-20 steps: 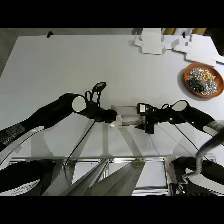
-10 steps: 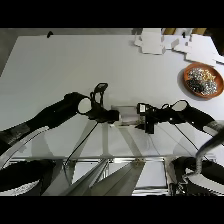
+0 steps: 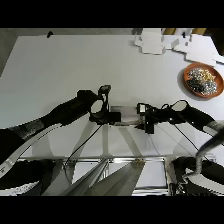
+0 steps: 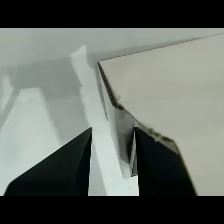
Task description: Fold the box and place the chain.
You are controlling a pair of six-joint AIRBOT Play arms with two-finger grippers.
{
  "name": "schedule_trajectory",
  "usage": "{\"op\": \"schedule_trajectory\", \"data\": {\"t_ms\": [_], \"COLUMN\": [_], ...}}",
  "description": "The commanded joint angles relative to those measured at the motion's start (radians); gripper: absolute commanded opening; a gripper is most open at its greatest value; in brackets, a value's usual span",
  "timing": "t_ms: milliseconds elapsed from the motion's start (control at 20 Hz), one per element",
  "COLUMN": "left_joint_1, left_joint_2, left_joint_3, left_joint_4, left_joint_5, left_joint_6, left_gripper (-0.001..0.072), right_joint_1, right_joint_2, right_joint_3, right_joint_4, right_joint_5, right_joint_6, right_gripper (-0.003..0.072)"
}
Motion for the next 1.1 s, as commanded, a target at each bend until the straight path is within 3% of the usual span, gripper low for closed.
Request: {"op": "schedule_trajectory", "data": {"t_ms": [0,150,550,800,850,1050], "left_joint_1": [-0.010,-0.031,-0.055,-0.053,-0.053,-0.053], "left_joint_2": [-0.038,-0.099,-0.169,-0.178,-0.179,-0.191], "left_joint_3": [0.065,0.134,0.137,0.137,0.137,0.137], "left_joint_4": [0.040,0.047,0.053,0.066,0.068,0.067], "left_joint_5": [-0.059,-0.091,-0.084,-0.088,-0.094,-0.111], "left_joint_6": [-0.084,-0.109,-0.142,-0.154,-0.170,-0.171], "left_gripper": [0.0289,0.0289,0.0236,0.0095,0.0018,0.0017], "right_joint_1": [0.000,0.000,0.000,0.000,0.000,0.000], "right_joint_2": [0.001,0.001,0.001,0.001,0.001,0.001], "right_joint_3": [0.000,0.000,0.000,0.000,0.000,0.000], "right_joint_4": [0.000,0.000,0.000,0.000,0.000,0.000], "right_joint_5": [0.000,0.000,0.001,0.000,0.000,0.001], "right_joint_6": [0.000,0.000,0.000,0.000,0.000,0.000], "right_gripper": [0.0306,0.0306,0.0306,0.0306,0.0306,0.0306]}}
